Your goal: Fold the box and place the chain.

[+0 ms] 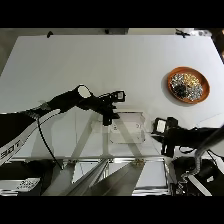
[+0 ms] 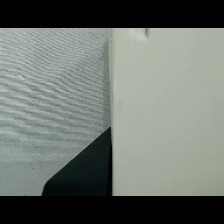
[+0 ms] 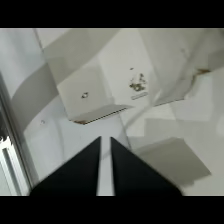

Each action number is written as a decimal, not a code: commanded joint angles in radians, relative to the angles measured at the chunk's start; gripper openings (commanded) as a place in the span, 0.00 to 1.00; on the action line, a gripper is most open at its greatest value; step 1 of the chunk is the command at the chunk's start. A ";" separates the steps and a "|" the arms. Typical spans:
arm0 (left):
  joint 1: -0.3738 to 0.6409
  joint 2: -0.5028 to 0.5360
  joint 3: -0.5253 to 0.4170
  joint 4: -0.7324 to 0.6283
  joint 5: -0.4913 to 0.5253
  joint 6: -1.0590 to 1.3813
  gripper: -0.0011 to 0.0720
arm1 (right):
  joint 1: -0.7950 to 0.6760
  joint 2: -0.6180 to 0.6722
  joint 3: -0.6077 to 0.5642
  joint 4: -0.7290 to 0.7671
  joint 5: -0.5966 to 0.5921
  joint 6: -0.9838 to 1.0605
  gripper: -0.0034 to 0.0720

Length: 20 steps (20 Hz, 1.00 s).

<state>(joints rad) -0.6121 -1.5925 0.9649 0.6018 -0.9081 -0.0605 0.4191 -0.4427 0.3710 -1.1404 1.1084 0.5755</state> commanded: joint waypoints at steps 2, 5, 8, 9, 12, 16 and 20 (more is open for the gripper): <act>0.000 -0.001 -0.001 -0.003 -0.001 0.000 0.03 | 0.187 -0.005 -0.122 -0.063 -0.156 -0.053 0.92; 0.000 -0.001 -0.001 -0.003 -0.001 0.000 0.03 | 0.254 -0.015 -0.164 -0.085 -0.300 -0.048 0.97; -0.001 -0.001 -0.001 -0.003 -0.001 0.000 0.03 | 0.270 -0.089 -0.174 -0.089 -0.355 -0.027 0.97; -0.001 -0.001 -0.001 -0.003 -0.001 0.000 0.03 | 0.270 -0.125 -0.174 -0.089 -0.384 -0.027 0.97; 0.000 -0.001 -0.001 -0.003 -0.001 0.000 0.03 | 0.270 -0.230 -0.174 -0.086 -0.496 -0.026 0.97; 0.000 -0.001 -0.001 -0.003 -0.001 0.000 0.03 | 0.269 -0.311 -0.173 -0.087 -0.571 -0.026 0.97; 0.000 -0.001 -0.001 -0.003 -0.001 0.000 0.03 | 0.268 -0.297 -0.133 -0.091 -0.570 -0.025 0.97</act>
<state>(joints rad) -0.6121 -1.5925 0.9646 0.5991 -0.9092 -0.0605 0.6872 -0.7315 0.2165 -1.2274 0.5682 0.5488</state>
